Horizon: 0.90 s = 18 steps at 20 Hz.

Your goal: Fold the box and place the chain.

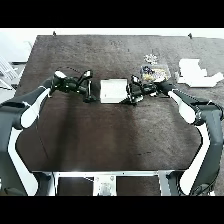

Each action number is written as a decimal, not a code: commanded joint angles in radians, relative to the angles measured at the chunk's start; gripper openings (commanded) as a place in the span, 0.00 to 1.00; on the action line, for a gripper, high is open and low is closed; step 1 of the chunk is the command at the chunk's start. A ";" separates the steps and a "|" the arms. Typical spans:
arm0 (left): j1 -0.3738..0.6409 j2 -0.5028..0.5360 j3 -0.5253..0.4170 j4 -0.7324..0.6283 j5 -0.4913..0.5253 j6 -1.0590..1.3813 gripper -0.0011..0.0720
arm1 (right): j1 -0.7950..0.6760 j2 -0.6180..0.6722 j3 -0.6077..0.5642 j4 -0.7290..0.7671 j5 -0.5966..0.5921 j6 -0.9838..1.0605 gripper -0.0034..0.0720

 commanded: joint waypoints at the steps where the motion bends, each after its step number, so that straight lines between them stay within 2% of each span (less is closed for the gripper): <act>1: 0.000 -0.009 -0.003 -0.032 -0.019 0.055 1.00 | 0.001 0.000 0.000 0.000 0.000 0.000 0.81; 12: -0.017 -0.028 -0.003 -0.039 -0.022 0.077 1.00 | 0.001 0.000 0.000 0.000 0.000 0.000 0.81; 18: -0.050 -0.030 -0.002 -0.049 0.029 0.099 1.00 | 0.001 0.000 0.000 0.000 0.000 0.000 0.81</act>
